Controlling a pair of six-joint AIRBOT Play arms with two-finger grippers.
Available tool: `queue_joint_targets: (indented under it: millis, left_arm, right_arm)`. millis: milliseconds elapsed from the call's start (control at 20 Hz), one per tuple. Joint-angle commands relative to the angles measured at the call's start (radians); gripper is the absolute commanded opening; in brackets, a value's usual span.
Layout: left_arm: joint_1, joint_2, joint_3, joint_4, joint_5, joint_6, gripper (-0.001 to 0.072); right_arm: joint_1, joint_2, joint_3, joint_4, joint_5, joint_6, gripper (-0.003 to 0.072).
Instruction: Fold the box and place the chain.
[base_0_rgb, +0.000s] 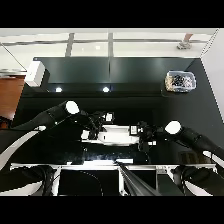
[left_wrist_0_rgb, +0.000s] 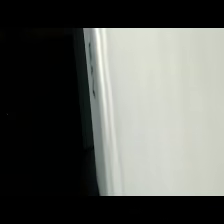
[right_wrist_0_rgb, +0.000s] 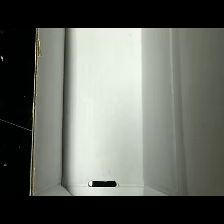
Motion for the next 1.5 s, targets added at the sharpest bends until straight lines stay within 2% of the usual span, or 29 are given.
queue_joint_targets:
  millis: [0, 750, 1450]
  left_arm:
    - [-0.001, 0.000, 0.001, -0.002, 0.003, 0.000, 0.0024]
    - [-0.001, 0.000, 0.001, -0.001, 0.002, 0.000, 0.0024]
    - [-0.001, 0.000, 0.001, -0.001, 0.002, 0.000, 0.0024]
  right_arm:
    - [0.009, -0.002, 0.000, -0.015, -0.016, 0.006, 0.0639]
    - [-0.024, 0.000, 0.000, -0.028, 0.034, 0.007, 0.0639]
    - [-0.030, 0.000, 0.000, -0.030, -0.005, 0.024, 0.0639]
